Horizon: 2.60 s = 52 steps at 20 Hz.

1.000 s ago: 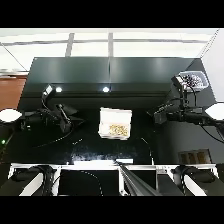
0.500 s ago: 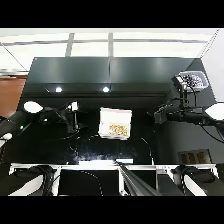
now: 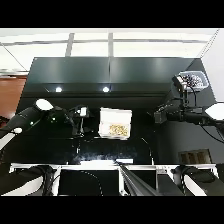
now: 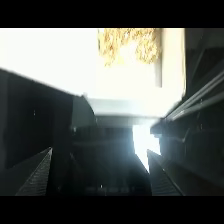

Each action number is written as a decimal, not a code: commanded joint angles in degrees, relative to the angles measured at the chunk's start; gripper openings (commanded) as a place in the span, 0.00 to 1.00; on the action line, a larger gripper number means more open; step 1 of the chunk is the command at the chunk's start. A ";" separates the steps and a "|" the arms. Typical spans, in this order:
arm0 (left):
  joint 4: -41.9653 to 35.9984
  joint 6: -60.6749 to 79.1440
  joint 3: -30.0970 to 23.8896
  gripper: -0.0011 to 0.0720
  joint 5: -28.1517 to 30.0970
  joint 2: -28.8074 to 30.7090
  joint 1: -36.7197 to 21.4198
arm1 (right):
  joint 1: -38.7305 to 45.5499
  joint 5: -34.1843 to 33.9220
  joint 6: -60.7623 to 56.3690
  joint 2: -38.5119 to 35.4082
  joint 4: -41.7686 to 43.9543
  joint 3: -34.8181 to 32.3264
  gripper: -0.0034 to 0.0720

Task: Fold the box and place the chain.

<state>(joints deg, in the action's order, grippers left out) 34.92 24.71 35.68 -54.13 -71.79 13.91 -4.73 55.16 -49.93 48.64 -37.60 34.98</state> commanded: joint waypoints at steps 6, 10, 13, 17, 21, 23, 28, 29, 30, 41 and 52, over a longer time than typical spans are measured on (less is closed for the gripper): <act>-5.20 0.31 0.07 0.99 -1.57 -2.58 1.44 | 0.02 0.35 -0.07 -0.02 0.02 0.00 0.07; -3.72 -1.53 -0.81 0.99 -1.44 -2.60 2.47 | 0.02 1.07 -0.07 -0.02 0.00 0.00 0.07; -3.41 -1.81 -1.55 0.99 0.17 -2.60 3.82 | 0.02 1.20 -0.07 -0.02 0.02 0.00 0.07; -3.41 -2.25 -1.53 0.99 0.46 -2.60 4.37 | 0.02 1.42 -0.48 -0.02 0.02 0.00 0.07; -3.41 -2.49 -1.53 0.99 -0.09 -2.58 4.33 | 0.02 1.42 -0.48 -0.02 0.02 0.00 0.07; -3.43 -2.75 -1.53 0.99 -0.09 -2.58 4.33 | 0.02 1.42 -0.48 -0.02 0.02 0.00 0.07; -4.74 -3.50 -1.53 0.99 0.13 -2.69 5.25 | 0.02 1.38 -0.50 -0.02 0.02 0.00 0.07; -5.53 -3.43 -1.53 0.99 0.13 -2.95 5.38 | 0.02 1.40 -0.87 -0.02 0.02 0.00 0.07; -6.03 -3.41 -1.49 0.99 0.13 -3.26 5.44 | 0.02 1.42 -0.94 -0.02 0.04 0.00 0.07; -5.97 -3.30 -1.27 0.99 3.19 -3.28 8.87 | 0.00 1.44 -1.60 -0.02 0.04 0.00 0.07; -2.16 -9.03 1.42 0.99 3.96 -3.34 8.83 | -0.39 1.73 -1.97 -0.02 0.04 0.00 0.07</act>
<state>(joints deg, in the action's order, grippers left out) 30.37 18.39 35.86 -50.37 -75.07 22.72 -5.08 56.82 -51.90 48.64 -37.56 34.98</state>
